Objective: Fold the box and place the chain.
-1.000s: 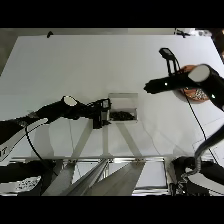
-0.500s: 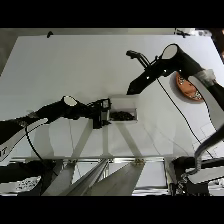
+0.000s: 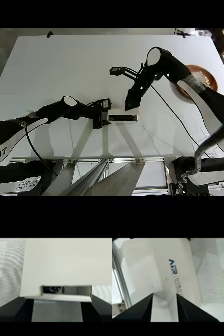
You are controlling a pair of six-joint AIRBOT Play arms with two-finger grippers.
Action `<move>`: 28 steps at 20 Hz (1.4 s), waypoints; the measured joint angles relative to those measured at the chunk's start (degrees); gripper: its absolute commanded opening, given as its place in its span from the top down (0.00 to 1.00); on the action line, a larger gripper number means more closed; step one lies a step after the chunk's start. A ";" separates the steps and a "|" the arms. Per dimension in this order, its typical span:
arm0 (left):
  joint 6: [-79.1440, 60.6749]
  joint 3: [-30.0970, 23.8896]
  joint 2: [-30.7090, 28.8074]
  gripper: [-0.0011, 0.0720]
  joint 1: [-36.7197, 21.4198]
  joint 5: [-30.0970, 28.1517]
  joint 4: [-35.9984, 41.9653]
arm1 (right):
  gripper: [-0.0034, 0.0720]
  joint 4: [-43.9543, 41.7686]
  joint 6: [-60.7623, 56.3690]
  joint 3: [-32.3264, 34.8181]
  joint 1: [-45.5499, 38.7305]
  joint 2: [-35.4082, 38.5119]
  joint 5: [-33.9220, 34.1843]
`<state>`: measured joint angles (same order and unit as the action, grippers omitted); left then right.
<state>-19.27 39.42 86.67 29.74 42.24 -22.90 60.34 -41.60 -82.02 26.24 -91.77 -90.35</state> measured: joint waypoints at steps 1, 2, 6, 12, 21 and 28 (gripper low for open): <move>0.00 0.00 0.00 0.70 0.00 0.00 0.00 | 0.38 1.05 0.44 0.24 0.92 0.90 0.07; 0.00 0.00 0.00 0.70 0.00 0.00 -0.02 | 0.33 2.27 0.98 0.74 1.88 1.90 0.46; 0.02 0.00 0.00 0.70 0.00 0.00 0.00 | 0.33 8.07 2.29 4.66 5.31 5.07 5.11; 0.09 0.00 0.00 0.70 0.00 0.00 0.02 | 0.34 12.92 2.56 7.80 8.48 6.49 12.63; 0.15 0.00 0.00 0.70 0.00 0.02 0.07 | 0.42 14.95 1.97 10.62 9.11 6.88 16.55; 0.15 0.00 0.00 0.70 0.00 0.02 0.07 | 0.43 16.04 0.17 11.67 9.14 7.52 18.84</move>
<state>-19.11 39.42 86.67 29.74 42.26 -22.83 76.38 -41.43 -70.35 35.38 -84.25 -71.50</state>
